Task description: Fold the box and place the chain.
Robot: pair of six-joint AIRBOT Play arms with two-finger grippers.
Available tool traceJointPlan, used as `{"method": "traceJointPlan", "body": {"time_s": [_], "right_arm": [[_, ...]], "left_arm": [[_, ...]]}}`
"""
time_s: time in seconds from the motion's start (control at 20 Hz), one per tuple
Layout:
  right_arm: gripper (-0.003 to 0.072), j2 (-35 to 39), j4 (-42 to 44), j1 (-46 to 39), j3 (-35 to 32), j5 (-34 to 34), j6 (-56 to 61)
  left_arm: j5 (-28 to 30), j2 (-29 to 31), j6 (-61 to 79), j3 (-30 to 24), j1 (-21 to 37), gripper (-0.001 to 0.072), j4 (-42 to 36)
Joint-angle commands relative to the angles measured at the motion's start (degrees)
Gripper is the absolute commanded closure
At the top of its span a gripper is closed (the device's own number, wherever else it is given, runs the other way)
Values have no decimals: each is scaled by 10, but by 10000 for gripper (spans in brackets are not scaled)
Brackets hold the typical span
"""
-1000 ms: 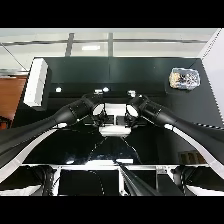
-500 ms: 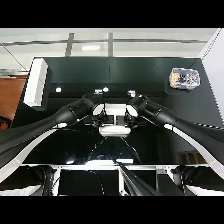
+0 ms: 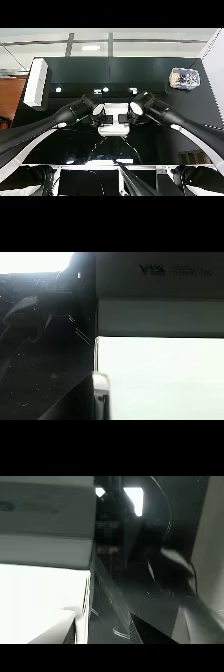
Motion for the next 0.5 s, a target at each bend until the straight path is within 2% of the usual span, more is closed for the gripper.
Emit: {"method": "traceJointPlan", "body": {"time_s": [0.0, 0.15, 0.3, 0.35, 0.45], "right_arm": [[310, 75, -1, -25, 0, 16, -87], [310, 177, -34, -101, 0, 29, -138], [311, 219, -213, -208, 0, 11, -141], [312, 213, -263, -251, -2, -13, -143], [312, 181, -285, -357, -4, -116, -169]], "left_arm": [[3, 0, 1, 0, 0, 685, -2], [3, 0, 1, 0, 0, 684, -2], [4, 0, 1, 0, 0, 684, -2], [4, 0, 1, 0, 0, 685, -2], [3, 0, 1, 0, 0, 685, -2]]}}
